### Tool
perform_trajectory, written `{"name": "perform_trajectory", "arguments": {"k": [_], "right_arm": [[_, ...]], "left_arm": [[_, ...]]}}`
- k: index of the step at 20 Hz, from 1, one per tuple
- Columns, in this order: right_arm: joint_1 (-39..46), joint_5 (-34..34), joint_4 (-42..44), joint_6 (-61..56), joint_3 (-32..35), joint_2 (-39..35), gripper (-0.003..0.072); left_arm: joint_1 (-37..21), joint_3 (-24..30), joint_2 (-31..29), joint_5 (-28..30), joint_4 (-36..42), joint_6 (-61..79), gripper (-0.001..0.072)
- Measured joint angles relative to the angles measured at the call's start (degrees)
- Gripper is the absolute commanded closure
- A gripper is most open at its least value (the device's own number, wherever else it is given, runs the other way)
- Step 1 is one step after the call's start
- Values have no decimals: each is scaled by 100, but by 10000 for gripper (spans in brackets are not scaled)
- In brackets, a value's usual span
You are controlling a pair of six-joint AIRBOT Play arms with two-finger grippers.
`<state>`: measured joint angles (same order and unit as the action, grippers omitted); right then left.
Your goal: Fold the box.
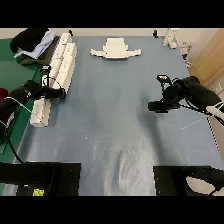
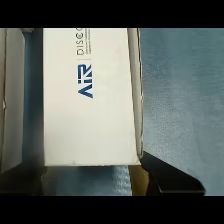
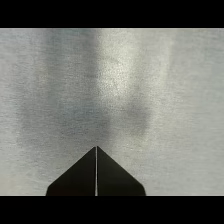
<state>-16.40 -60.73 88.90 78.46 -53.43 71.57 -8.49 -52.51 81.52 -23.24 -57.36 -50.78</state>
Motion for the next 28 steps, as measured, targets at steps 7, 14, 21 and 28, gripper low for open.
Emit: {"name": "perform_trajectory", "arguments": {"k": [7, 14, 21, 28], "right_arm": [[2, 0, 0, -2, 0, 0, 676], [2, 0, 0, 0, 0, 0, 676], [2, 0, 0, -2, 0, 0, 676], [2, 0, 0, -2, 0, 0, 676]], "left_arm": [[0, -796, 680, -11, 55, -9, 189], [37, -1198, 990, 170, 72, 20, 189], [61, -1246, 1025, 308, 76, 33, 189], [72, -1246, 1086, 219, 74, 39, 161]]}}
